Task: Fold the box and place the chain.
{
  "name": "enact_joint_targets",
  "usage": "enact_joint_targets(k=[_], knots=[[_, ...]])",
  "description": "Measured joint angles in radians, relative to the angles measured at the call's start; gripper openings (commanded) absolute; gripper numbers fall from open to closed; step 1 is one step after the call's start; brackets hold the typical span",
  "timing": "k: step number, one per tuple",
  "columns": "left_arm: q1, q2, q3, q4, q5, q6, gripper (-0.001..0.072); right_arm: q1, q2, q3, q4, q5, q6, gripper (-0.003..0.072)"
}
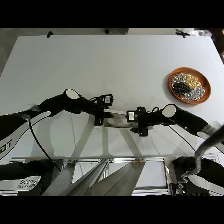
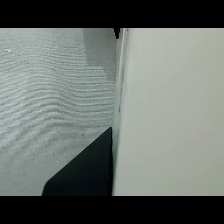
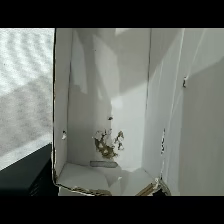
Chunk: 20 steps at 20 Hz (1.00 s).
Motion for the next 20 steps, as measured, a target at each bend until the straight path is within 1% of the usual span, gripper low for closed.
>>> enact_joint_targets(k=[8, 16, 20], knots=[[0.0, 0.0, 0.0, 0.0, 0.0, 0.0, 0.001, 0.0, 0.0, 0.0, 0.0, -0.001, 0.0, 0.0398], [0.0, 0.0, 0.0, 0.0, -0.001, 0.0, 0.001, 0.001, 0.0, -0.001, -0.004, -0.029, 0.0, 0.0398], [0.001, 0.0, 0.0, 0.0, -0.032, -0.005, 0.0009, 0.001, 0.0, -0.001, -0.003, -0.045, -0.028, 0.0398]])
